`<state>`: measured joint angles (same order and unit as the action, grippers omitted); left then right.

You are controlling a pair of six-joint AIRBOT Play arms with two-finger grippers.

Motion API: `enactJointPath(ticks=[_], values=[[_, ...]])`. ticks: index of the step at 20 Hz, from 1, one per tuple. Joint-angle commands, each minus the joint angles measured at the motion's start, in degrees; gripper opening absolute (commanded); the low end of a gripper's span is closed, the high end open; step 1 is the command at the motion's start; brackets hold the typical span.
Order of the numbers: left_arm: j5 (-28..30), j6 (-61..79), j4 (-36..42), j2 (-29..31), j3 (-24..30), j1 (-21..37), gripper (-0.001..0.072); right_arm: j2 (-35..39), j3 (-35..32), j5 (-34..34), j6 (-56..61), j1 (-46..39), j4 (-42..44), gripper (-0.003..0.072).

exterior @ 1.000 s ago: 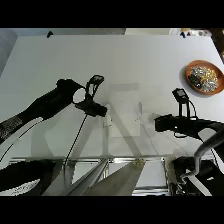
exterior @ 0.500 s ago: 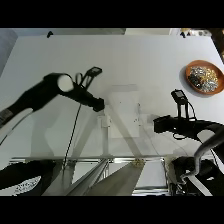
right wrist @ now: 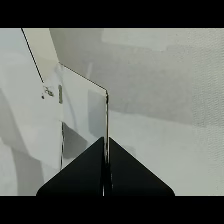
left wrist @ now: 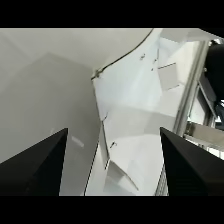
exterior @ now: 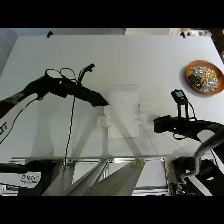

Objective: Fold the box and place the chain.

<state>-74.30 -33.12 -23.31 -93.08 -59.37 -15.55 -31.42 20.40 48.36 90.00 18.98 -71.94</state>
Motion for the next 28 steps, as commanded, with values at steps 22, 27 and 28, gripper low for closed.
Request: enactJointPath(ticks=[22, 27, 28], values=[[1.73, 19.26, -3.87, 3.96, -2.23, -6.71, -0.0004, 0.17, 4.28, 4.68, -0.07, 0.04, 4.66, 0.0415], [4.50, 19.19, -10.29, 17.42, 8.39, -7.08, -0.0007, 0.24, 14.43, 14.51, -0.50, 0.04, 3.21, 0.0416], [8.09, 21.79, -9.49, 20.70, 12.46, -7.87, -0.0006, 0.24, 15.26, 14.60, -0.50, 0.07, 3.41, 0.0416]])
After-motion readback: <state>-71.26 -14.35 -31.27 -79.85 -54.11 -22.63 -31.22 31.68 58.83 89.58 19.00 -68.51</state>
